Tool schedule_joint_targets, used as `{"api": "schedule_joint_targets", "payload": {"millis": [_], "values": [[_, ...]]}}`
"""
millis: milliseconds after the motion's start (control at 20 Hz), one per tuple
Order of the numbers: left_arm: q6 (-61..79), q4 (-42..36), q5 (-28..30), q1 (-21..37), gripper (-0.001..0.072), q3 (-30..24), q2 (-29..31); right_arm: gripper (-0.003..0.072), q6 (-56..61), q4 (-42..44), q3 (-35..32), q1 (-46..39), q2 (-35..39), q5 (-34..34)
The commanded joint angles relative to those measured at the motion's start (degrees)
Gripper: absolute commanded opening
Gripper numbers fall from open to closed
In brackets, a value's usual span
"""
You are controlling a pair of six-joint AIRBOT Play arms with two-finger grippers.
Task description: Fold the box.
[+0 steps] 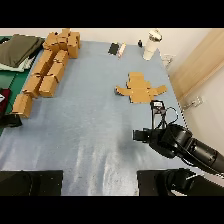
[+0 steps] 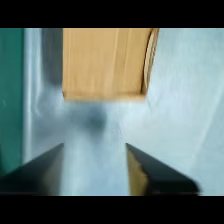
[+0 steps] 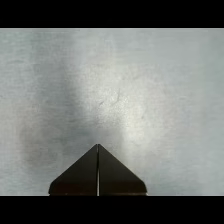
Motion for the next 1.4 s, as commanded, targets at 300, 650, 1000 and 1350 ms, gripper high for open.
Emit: {"api": "schedule_joint_targets", "payload": {"millis": [300, 650, 1000, 1350], "values": [[-18.7, -10.3, -21.7, -30.3, 0.0009, 4.1, 4.0, 0.0005, -31.7, 24.5, 5.7, -16.7, -17.0, 11.0], [-30.3, -10.1, -3.4, -63.8, 0.001, 16.7, -7.8, 0.0005, -41.0, 30.8, 30.3, -19.3, -38.8, 9.0], [-31.3, -10.5, -0.6, -68.2, 0.0012, 23.6, -19.3, 0.0005, -41.1, 37.7, 35.1, -18.4, -47.8, 11.8], [-31.3, -10.5, -0.5, -68.3, 0.0011, 23.6, -19.3, 0.0005, -41.1, 36.7, 35.1, -18.4, -47.8, 11.9]]}}
